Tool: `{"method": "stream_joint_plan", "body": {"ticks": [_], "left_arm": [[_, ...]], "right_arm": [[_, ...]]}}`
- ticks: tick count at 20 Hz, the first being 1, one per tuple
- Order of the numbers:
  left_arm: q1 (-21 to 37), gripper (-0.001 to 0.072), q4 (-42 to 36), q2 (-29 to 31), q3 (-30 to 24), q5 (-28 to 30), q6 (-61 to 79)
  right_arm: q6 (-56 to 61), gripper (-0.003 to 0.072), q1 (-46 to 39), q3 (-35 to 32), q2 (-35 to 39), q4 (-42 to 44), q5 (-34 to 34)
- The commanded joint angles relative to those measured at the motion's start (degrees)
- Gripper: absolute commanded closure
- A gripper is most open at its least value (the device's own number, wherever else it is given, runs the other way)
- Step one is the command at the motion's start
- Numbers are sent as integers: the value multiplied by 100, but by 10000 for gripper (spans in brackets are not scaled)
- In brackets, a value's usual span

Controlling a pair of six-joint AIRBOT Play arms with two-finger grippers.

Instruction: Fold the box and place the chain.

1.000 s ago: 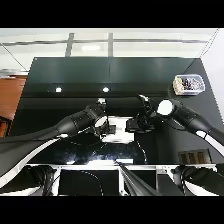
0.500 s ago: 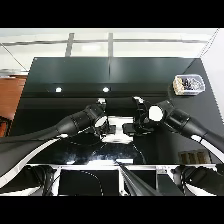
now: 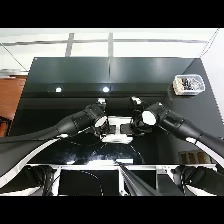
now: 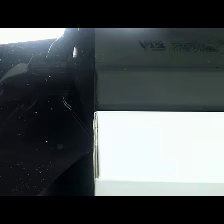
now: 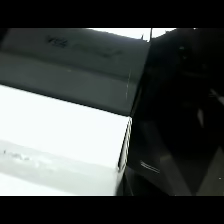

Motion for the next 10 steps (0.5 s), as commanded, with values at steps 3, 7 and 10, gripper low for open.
{"method": "stream_joint_plan", "body": {"ticks": [3,7,10], "left_arm": [[-2,676,0,-2,0,0,2],[-2,676,0,-2,0,2,2],[-2,676,0,-2,0,0,2]], "right_arm": [[693,418,236,229,-415,-422,240],[946,418,234,229,-496,-442,238],[1067,418,234,229,-599,-411,216]]}}
